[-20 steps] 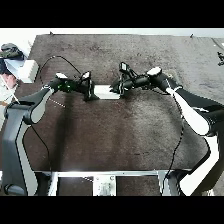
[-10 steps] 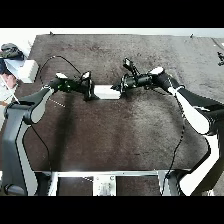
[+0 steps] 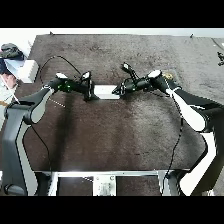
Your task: Fold the box and place the chain.
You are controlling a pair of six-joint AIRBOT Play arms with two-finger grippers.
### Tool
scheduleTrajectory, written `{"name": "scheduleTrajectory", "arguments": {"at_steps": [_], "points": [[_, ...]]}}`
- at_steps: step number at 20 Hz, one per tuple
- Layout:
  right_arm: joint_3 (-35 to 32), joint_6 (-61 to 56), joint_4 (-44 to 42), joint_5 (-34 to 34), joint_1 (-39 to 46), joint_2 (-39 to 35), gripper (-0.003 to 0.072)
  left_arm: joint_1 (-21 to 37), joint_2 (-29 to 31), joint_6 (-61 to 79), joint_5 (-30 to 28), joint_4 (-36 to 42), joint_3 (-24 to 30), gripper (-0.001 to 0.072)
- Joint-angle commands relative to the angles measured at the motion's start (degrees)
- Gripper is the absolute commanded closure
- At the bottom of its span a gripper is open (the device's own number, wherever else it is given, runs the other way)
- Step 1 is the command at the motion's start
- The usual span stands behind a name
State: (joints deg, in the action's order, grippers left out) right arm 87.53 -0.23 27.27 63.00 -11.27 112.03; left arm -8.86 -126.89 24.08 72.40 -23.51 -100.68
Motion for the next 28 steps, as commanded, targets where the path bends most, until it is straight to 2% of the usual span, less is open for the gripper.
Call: {"name": "scheduleTrajectory", "arguments": {"at_steps": [1,4,7,11,13,16,20,22,28], "points": [[0.7,-0.9,0.9,-0.3,0.0,0.3,0.0674,0.0,0.0,0.0,0.0,0.0,0.0,0.0366],[2.1,-0.9,-4.7,0.0,0.3,-1.4,0.0674,0.0,0.0,0.0,0.0,0.0,0.0,0.0366],[2.4,1.7,-10.1,-0.9,0.4,-6.0,0.0675,0.0,0.0,0.0,0.0,0.0,0.0,0.0366],[2.2,-2.0,-11.0,-1.4,0.5,-13.0,0.0677,0.0,0.0,0.0,0.0,0.0,0.0,0.0366],[-0.1,-4.3,-10.6,-3.7,0.7,-17.0,0.0678,0.0,0.0,0.0,0.0,0.0,0.0,0.0366],[-9.3,-6.3,-10.4,-14.0,0.7,-25.8,0.0678,0.0,0.0,0.0,0.0,0.0,0.0,0.0366],[-29.0,-6.5,-10.9,-38.4,0.7,-42.3,0.0677,0.0,0.0,0.0,0.0,0.0,0.0,0.0366],[-38.7,-6.5,-10.9,-48.4,0.7,-51.2,0.0677,0.0,0.0,0.0,0.0,0.0,0.0,0.0366],[-59.8,-6.5,-10.9,-65.2,0.6,-73.7,0.0676,0.0,0.0,0.0,0.0,0.0,0.0,0.0366]]}}
